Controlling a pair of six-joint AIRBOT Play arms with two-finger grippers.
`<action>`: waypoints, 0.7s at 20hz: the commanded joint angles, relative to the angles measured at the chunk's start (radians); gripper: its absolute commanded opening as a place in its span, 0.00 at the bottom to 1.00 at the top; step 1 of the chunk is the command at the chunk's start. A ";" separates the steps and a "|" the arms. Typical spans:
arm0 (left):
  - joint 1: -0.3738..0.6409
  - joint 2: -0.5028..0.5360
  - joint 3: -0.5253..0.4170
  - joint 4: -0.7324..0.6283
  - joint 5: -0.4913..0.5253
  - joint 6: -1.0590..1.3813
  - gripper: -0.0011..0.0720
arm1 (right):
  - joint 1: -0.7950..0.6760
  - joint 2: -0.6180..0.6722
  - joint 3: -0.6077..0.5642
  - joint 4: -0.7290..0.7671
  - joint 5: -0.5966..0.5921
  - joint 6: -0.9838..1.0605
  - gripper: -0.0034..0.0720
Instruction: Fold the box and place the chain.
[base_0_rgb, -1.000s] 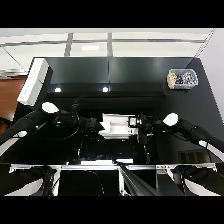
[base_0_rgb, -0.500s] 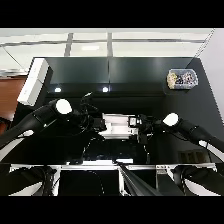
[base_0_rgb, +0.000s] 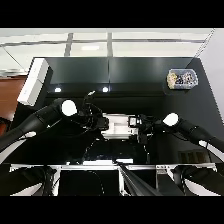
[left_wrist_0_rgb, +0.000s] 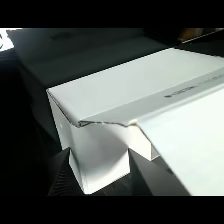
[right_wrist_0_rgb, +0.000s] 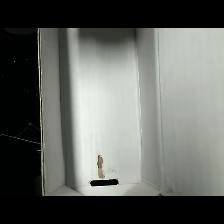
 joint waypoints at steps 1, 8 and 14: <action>-0.029 0.000 0.004 0.077 0.008 -0.110 0.62 | 0.000 0.000 0.000 0.000 0.000 0.000 0.17; -0.074 -0.002 0.004 0.130 0.056 -0.201 0.56 | 0.000 0.000 -0.001 0.000 0.000 0.000 0.17; -0.121 -0.022 0.042 0.287 0.033 -0.343 0.56 | 0.000 0.000 -0.001 0.000 0.000 0.000 0.17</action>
